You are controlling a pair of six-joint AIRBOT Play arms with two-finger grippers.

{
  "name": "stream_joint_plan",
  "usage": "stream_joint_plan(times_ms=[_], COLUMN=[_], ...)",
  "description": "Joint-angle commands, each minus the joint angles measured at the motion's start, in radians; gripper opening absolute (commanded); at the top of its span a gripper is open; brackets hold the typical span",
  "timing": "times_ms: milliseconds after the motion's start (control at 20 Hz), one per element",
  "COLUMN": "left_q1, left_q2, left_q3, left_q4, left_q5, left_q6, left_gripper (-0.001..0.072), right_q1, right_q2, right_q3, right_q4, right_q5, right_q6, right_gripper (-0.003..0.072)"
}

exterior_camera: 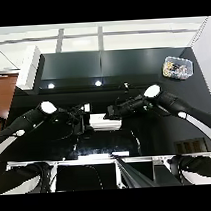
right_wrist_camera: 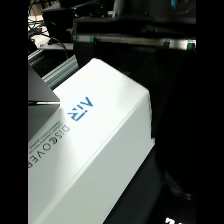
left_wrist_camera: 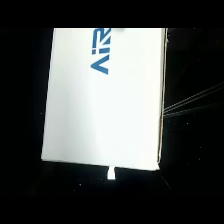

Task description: Fold the box and place the chain.

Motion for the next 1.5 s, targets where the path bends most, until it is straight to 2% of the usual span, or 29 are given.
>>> stream_joint_plan(times_ms=[0, 800, 900, 1250, 1450], left_q1=[0.000, 0.000, 0.000, 0.000, 0.000], left_q2=[0.000, 0.000, 0.000, 0.000, 0.000], left_q3=[0.000, 0.000, 0.000, 0.000, 0.000], left_q4=[0.000, 0.000, 0.000, 0.000, 0.000], left_q5=[0.000, 0.000, 0.000, 0.000, 0.000], left_q6=[0.001, 0.001, 0.001, 0.001, 0.001], left_gripper=[0.0400, 0.0400, 0.0400, 0.0400, 0.0400], right_q1=[0.004, 0.029, 0.027, -0.104, -0.159], right_q2=[-0.022, -0.023, -0.020, 0.065, 0.065], right_q3=[-0.013, -0.043, -0.039, -0.012, -0.058], right_q4=[0.002, -0.038, -0.035, -0.042, -0.056], right_q5=[-0.006, -0.084, -0.055, 0.211, 0.163], right_q6=[0.006, 0.005, 0.002, -0.003, -0.006], right_gripper=[0.0012, 0.0012, 0.0013, 0.0012, 0.0011])
